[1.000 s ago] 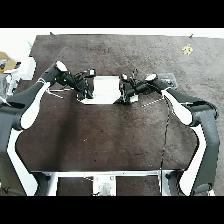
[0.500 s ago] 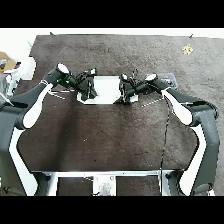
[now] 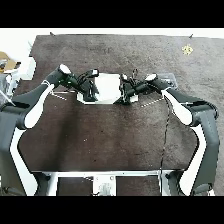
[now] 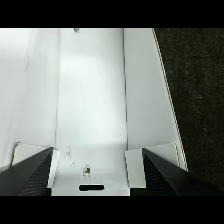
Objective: Fold the box and place the chain.
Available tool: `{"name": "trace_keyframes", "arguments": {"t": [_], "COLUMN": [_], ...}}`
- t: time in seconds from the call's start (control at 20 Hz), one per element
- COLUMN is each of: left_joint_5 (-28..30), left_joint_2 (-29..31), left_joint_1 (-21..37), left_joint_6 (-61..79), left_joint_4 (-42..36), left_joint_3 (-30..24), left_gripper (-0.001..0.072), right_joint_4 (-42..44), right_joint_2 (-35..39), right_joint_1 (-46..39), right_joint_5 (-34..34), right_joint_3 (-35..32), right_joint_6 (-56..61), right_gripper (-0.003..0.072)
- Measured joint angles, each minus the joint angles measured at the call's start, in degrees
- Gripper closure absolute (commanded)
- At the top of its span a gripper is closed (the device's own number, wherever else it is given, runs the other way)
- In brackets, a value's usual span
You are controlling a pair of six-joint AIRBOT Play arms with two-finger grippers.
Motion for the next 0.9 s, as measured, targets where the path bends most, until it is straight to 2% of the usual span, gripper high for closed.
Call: {"name": "trace_keyframes", "arguments": {"t": [0.15,0.25,0.35,0.4,0.5,0.55,0.6,0.9], "left_joint_5": [0.0,0.0,-0.5,-1.0,-2.2,-3.2,-4.2,-6.6], "left_joint_2": [0.0,0.0,0.0,0.0,0.0,0.2,0.7,7.7], "left_joint_1": [0.0,0.1,0.6,1.2,3.0,3.8,4.6,9.6], "left_joint_6": [-0.9,-2.4,-4.8,-6.5,-10.3,-12.3,-14.2,-31.3], "left_joint_4": [0.0,0.1,0.5,0.5,0.2,-0.5,-1.4,-1.1], "left_joint_3": [0.0,0.0,0.0,0.0,0.0,0.0,0.0,0.0], "left_gripper": [0.0056,0.0241,0.0253,0.0355,0.0494,0.0627,0.0699,0.0703], "right_joint_4": [0.0,0.0,0.0,0.0,0.0,0.0,0.0,0.0], "right_joint_2": [0.0,0.0,0.0,0.0,0.0,0.0,0.0,0.0], "right_joint_1": [0.0,0.0,0.0,0.0,0.0,0.0,0.0,0.0], "right_joint_5": [0.0,0.0,0.0,0.0,0.0,0.0,0.0,0.0], "right_joint_3": [0.0,0.0,0.0,0.0,0.0,0.0,0.0,0.0], "right_joint_6": [0.0,0.0,0.0,0.0,0.0,0.0,0.0,0.0], "right_gripper": [0.0258,0.0258,0.0258,0.0258,0.0259,0.0258,0.0259,0.0259]}}
